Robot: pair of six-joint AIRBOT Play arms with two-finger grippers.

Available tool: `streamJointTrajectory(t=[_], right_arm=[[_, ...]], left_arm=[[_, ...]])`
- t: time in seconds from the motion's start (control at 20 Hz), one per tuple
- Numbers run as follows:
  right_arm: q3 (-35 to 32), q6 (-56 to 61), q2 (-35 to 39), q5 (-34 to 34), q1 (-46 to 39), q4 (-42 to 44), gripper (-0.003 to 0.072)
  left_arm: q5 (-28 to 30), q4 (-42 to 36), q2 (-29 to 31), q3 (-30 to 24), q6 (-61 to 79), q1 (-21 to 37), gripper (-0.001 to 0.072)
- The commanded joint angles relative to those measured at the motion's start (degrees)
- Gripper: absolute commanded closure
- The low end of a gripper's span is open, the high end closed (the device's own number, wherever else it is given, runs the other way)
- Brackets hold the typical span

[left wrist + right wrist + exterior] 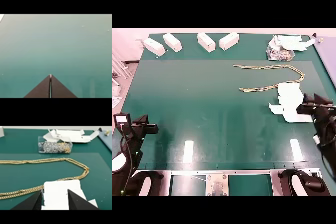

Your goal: Fold the box and place the chain.

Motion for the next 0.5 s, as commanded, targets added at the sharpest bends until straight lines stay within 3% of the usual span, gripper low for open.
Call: streamJointTrajectory(t=[0.0, 0.1, 0.3, 0.45], right_arm=[[9.9, 1.3, -13.8, 13.5, -12.6, -2.7, 0.0297], [16.4, 11.3, -21.2, 24.3, -21.2, -11.6, 0.0301], [34.5, 39.1, -37.9, 50.5, -36.9, -41.7, 0.0297], [48.6, 49.0, -49.2, 65.5, -44.4, -50.5, 0.0298]], left_arm=[[-0.2, 0.0, 0.0, 0.1, 0.0, 0.0, 0.0690], [-0.2, 0.0, 0.0, 0.1, 0.0, 0.0, 0.0690], [-0.2, 0.0, 0.0, 0.1, 0.0, 0.0, 0.0690], [-0.2, 0.0, 0.0, 0.1, 0.0, 0.0, 0.0690]])
